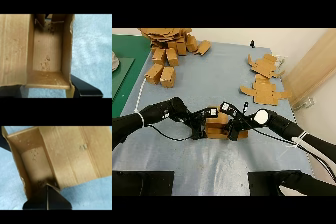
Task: Fold the box.
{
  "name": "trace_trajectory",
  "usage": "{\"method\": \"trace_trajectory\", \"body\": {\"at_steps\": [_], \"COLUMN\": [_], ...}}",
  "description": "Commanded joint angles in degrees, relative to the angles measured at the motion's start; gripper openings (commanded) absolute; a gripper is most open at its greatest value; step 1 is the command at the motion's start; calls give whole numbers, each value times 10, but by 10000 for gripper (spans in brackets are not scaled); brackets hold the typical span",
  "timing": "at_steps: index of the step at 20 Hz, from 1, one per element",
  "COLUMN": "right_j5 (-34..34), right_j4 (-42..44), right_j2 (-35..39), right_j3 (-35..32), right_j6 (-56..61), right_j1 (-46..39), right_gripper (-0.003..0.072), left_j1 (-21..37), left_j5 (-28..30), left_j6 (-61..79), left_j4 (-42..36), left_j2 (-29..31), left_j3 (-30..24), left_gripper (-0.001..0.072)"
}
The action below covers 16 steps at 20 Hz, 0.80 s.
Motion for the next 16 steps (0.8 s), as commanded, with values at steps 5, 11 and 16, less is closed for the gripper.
{"method": "trace_trajectory", "body": {"at_steps": [5, 11, 16], "right_j5": [6, 11, 12], "right_j4": [25, 37, 34], "right_j2": [-1, -9, -9], "right_j3": [-7, -13, -13], "right_j6": [-1, -1, -1], "right_j1": [2, 2, 2], "right_gripper": [206, 434, 456], "left_j1": [0, 0, 0], "left_j5": [0, 0, 0], "left_j6": [0, 0, 0], "left_j4": [0, 0, 0], "left_j2": [0, 0, 0], "left_j3": [0, 0, 0], "left_gripper": [481, 480, 480]}}
